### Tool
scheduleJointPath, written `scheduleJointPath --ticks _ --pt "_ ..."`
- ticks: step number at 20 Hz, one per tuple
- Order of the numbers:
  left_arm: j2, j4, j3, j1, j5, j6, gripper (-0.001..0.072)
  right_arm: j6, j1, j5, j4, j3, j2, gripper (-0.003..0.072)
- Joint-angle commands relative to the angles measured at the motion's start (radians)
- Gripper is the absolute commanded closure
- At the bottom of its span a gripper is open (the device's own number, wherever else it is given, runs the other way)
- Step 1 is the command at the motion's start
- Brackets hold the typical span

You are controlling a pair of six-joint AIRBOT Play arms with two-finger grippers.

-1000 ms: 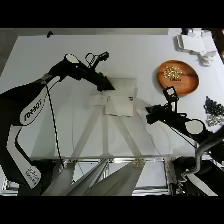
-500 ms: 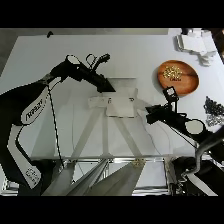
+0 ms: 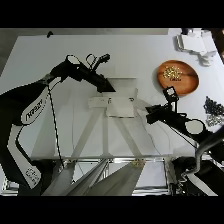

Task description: Fold the box and place the chain.

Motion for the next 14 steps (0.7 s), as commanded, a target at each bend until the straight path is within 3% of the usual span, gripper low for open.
scheduleJointPath --ticks 1,2,3,4,5,9,11,14 --pt "0.0 0.0 0.001 0.0 0.006 0.0 0.0702 0.0 0.001 0.002 0.001 0.0 0.0 0.0669" --pt "0.001 0.0 0.001 0.0 0.007 0.0 0.0703 0.0 0.001 0.005 0.001 0.0 0.0 0.0663" --pt "0.003 0.0 0.001 0.0 0.006 -0.001 0.0703 0.0 0.0 0.002 0.001 0.002 0.0 0.0579" --pt "0.008 0.0 0.001 0.0 0.006 -0.001 0.0704 0.0 0.0 -0.007 0.001 0.01 0.0 0.0345" --pt "0.017 0.001 0.001 0.0 0.006 -0.001 0.0705 0.0 0.0 -0.029 0.001 0.027 0.001 0.0187" --pt "0.145 0.094 0.001 0.003 0.005 0.078 0.0707 0.0 0.0 -0.119 -0.01 0.141 0.053 0.018" --pt "0.245 0.167 0.0 0.003 -0.063 0.084 0.071 0.0 0.0 -0.166 -0.011 0.176 0.091 0.0181" --pt "0.378 0.227 -0.091 -0.002 -0.124 0.063 0.0713 0.0 0.0 -0.206 -0.012 0.184 0.152 0.0181"
